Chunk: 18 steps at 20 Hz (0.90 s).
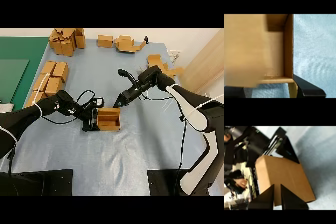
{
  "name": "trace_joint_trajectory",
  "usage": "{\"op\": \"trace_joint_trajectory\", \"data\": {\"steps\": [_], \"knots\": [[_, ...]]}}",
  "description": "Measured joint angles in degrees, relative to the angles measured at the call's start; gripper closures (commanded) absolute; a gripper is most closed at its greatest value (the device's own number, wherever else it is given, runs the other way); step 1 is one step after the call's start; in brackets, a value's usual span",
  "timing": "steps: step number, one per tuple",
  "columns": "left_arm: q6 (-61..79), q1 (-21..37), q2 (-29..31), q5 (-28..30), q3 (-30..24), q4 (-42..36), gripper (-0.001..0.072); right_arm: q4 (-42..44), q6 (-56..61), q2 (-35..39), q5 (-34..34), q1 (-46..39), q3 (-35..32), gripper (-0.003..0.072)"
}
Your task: Fold the box.
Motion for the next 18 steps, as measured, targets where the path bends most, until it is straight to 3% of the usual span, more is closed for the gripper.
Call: {"op": "trace_joint_trajectory", "data": {"steps": [2,10,18], "knots": [[0.0,0.0,0.0,0.0,0.0,0.0,0.0362,0.0,-3.5,0.6,-1.0,0.7,0.4,0.0447],[-0.3,0.0,0.0,0.0,0.0,-0.2,0.0362,-3.9,-12.9,1.9,-1.5,3.6,0.7,0.0447],[-1.2,0.0,0.0,0.0,0.0,-0.2,0.0362,-15.6,-14.3,3.5,1.3,7.8,0.9,0.0466]]}}
